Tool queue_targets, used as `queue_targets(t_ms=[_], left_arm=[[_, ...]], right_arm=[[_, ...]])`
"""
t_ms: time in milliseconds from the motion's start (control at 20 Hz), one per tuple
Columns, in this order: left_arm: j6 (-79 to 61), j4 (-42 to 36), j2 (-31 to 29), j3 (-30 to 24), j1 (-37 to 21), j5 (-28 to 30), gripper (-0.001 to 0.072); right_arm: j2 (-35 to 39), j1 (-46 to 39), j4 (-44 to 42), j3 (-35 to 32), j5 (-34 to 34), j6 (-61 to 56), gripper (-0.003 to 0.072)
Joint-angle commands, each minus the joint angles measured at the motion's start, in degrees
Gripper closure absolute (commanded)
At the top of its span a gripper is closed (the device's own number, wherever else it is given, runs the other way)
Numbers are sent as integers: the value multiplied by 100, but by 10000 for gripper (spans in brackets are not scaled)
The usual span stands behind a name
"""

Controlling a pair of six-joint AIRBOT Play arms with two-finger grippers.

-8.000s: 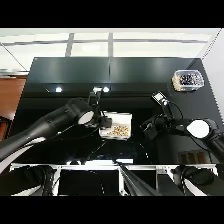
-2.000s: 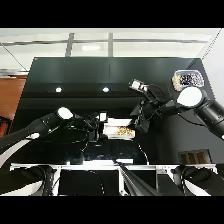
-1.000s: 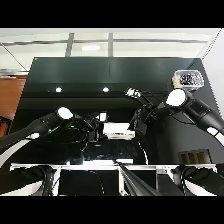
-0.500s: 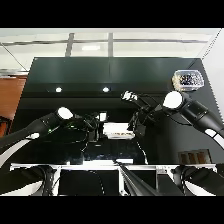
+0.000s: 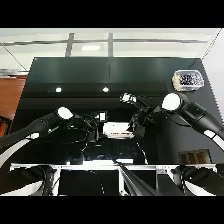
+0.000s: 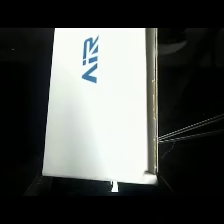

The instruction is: Fold the box and place the chain.

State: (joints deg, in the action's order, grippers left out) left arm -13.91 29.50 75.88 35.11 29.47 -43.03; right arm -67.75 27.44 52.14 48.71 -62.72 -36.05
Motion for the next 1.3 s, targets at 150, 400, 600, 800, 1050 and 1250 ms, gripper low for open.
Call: queue_targets(t_ms=[150, 400, 600, 800, 1050, 1250], left_arm=[[0, 2, 4, -2, 4, -2, 248], [0, 0, 4, -2, 4, -2, 248], [0, 2, 4, -2, 4, -2, 248], [0, 2, 4, -2, 4, -4, 248], [0, 2, 4, -2, 4, -2, 248], [0, 2, 4, -2, 4, -4, 247]], right_arm=[[-4, 7, 42, -52, -48, -13, 413], [-4, 13, 37, -61, -35, -13, 413], [-7, 173, -4, -260, 328, -15, 414], [105, 74, -4, -186, 192, -481, 415], [428, -723, -1700, -544, -485, -1676, 681], [284, -619, -3816, -1370, 286, -1154, 680]])
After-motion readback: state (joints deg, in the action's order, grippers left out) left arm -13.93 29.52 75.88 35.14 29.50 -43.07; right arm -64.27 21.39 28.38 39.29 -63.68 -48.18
